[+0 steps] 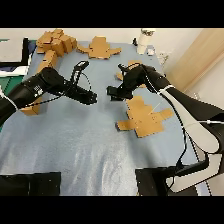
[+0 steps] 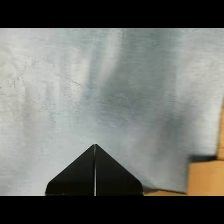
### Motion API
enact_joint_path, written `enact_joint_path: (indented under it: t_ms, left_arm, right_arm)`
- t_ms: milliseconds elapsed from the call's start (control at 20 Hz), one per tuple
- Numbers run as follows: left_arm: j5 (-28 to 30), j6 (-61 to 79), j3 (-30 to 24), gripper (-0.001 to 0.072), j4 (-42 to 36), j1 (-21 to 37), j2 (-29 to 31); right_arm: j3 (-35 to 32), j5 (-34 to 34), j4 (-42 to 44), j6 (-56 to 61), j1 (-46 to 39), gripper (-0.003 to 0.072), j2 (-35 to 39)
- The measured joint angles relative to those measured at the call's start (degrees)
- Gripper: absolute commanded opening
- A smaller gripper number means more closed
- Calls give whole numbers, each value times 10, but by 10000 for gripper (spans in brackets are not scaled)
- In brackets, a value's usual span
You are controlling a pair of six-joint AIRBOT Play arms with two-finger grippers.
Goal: Fold the box.
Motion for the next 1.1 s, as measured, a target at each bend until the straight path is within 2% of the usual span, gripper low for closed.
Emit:
enact_joint_path:
  t_ms: [100,150,250,300,350,400,450,750,1100]
  left_arm:
    - [8,0,0,13,-11,0,0]
    - [9,0,0,14,-18,0,0]
    - [9,0,0,15,-28,0,0]
    - [6,0,0,20,-30,0,0]
    - [4,0,0,254,-34,0,0]
    - [0,-1,0,573,-38,0,0]
    - [-4,-1,0,594,-43,0,0]
    - [-30,-2,0,595,-81,0,0]
    - [-84,2,0,595,-94,0,0]
  right_arm:
    - [25,-42,-49,0,-37,6,-1]
    - [37,-67,-74,0,-63,90,-1]
    - [56,-117,-130,-6,-130,490,-1]
    - [62,-140,-150,-16,-169,597,-2]
    - [66,-157,-163,-28,-207,599,-3]
    - [69,-168,-173,-41,-244,599,-5]
    - [71,-178,-180,-61,-282,599,-9]
    - [75,-208,-159,-195,-433,599,-47]
    - [70,-259,-38,-339,-474,589,-100]
